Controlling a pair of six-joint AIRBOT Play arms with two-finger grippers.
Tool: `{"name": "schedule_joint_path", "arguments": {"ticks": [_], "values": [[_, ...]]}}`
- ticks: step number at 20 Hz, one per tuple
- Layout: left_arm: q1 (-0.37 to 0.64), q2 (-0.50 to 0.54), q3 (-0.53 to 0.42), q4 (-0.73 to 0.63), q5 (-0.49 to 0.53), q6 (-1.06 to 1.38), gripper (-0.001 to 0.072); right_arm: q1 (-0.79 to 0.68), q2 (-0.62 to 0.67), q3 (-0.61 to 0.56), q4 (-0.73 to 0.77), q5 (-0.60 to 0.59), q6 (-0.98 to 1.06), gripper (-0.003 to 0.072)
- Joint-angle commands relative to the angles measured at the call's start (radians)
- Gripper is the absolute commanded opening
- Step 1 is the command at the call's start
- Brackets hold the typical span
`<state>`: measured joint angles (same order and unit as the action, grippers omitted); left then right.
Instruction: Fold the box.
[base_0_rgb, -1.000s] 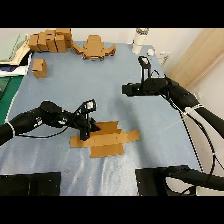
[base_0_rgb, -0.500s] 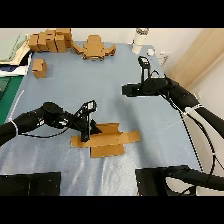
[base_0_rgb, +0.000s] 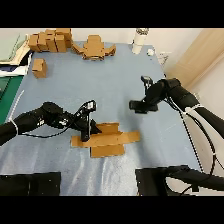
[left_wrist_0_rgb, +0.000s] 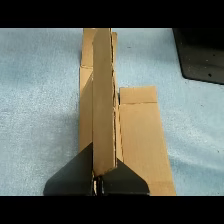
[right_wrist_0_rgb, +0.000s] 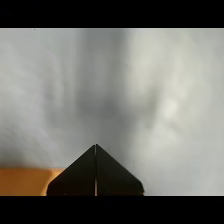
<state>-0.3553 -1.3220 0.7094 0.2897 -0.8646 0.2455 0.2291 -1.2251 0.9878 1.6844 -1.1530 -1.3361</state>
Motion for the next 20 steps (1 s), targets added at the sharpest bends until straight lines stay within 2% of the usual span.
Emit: {"name": "schedule_joint_path", "arguments": {"ticks": [1,6,13,14,15,16,20], "values": [[0.0,0.0,0.0,0.0,-0.001,0.0,0.0012,0.053,0.021,-0.029,-0.163,-0.277,0.079,0.0001],[0.0,0.0,0.0,0.0,-0.001,0.001,0.0012,0.304,0.163,-0.223,-0.099,-0.164,-0.005,0.0002],[0.0,0.0,0.0,0.0,-0.001,0.0,0.0012,0.783,0.483,-0.481,-0.099,0.208,-0.38,0.0004],[0.0,0.0,0.0,-0.001,-0.001,0.0,0.0012,0.828,0.51,-0.506,-0.102,0.222,-0.394,0.0094],[0.0,0.0,0.0,0.0,-0.001,0.0,0.0012,0.86,0.523,-0.527,-0.109,0.234,-0.393,0.0406],[0.0,0.0,0.0,0.0,-0.001,0.0,0.0012,0.875,0.521,-0.541,-0.118,0.248,-0.394,0.0591],[0.0,0.0,0.0,0.0,-0.001,0.0,0.0012,0.883,0.438,-0.558,-0.235,0.315,-0.393,0.06]]}}
